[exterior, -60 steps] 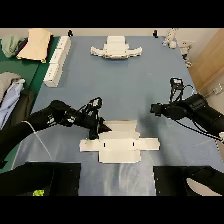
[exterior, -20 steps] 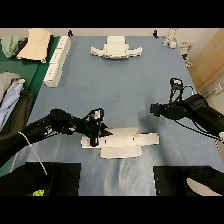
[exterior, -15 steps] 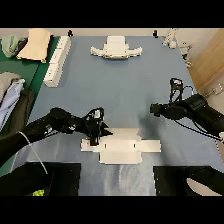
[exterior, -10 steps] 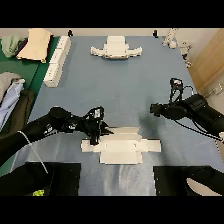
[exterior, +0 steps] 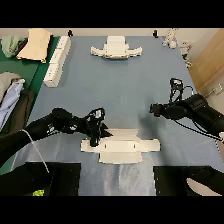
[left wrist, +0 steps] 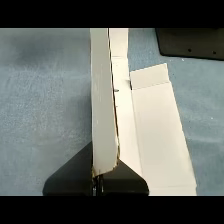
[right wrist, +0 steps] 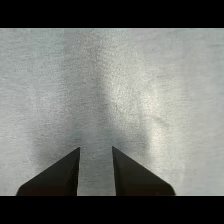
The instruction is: Fold the box.
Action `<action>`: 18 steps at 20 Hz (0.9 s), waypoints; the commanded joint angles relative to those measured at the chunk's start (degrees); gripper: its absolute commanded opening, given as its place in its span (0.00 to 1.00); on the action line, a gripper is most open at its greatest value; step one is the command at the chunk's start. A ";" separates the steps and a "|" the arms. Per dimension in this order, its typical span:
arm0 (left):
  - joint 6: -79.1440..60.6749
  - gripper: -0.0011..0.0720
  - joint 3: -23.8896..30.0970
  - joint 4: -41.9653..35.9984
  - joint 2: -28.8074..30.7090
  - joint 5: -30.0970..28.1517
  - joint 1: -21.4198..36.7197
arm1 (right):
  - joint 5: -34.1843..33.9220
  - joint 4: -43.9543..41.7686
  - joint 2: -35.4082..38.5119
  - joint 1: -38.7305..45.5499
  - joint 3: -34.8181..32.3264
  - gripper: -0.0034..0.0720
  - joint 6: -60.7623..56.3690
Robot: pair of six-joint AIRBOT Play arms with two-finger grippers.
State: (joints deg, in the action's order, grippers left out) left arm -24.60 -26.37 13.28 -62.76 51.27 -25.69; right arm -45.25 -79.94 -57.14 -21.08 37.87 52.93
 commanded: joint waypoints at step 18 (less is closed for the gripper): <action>2.80 0.04 0.07 1.75 -0.26 1.79 -0.02 | -27.32 -20.68 15.89 -16.44 0.02 0.05 5.95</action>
